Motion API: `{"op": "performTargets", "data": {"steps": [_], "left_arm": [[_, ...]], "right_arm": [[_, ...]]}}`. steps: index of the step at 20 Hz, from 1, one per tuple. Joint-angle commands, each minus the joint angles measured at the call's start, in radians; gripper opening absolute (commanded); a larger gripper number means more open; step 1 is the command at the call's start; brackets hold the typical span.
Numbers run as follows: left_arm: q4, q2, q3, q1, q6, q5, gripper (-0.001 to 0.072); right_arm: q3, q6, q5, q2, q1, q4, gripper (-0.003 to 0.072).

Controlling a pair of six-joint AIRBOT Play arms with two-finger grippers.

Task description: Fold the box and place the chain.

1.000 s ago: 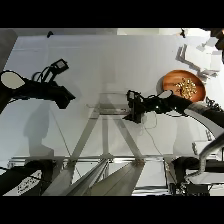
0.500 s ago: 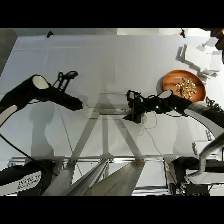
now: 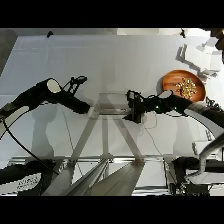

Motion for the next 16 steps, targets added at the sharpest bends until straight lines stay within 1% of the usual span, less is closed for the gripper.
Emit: {"op": "performTargets", "data": {"steps": [1, 4, 8, 12, 13, 14, 16], "left_arm": [[-0.044, -0.002, 0.000, -0.004, 0.000, -0.019, 0.0005], [-0.098, -0.002, 0.000, -0.004, 0.000, -0.018, 0.0006], [-0.231, -0.002, 0.000, -0.004, 0.000, -0.019, 0.0015], [-0.248, -0.001, 0.000, -0.004, -0.003, -0.013, 0.0024], [-0.256, 0.001, 0.000, -0.004, -0.003, -0.013, 0.0078], [-0.258, 0.005, 0.000, -0.004, -0.003, -0.011, 0.0117], [-0.256, 0.014, 0.000, -0.004, -0.003, -0.010, 0.0158]], "right_arm": [[0.001, 0.000, 0.000, 0.000, 0.000, 0.000, 0.0525], [0.001, 0.000, 0.000, 0.000, 0.000, 0.000, 0.0525], [0.001, 0.000, 0.000, 0.000, 0.000, 0.000, 0.0525], [0.001, 0.000, 0.000, 0.000, 0.000, 0.000, 0.0525], [0.001, 0.000, 0.000, 0.000, 0.000, 0.000, 0.0525], [0.001, 0.000, 0.000, 0.000, 0.000, 0.000, 0.0525], [0.001, 0.000, 0.000, 0.000, 0.000, 0.000, 0.0525]]}}
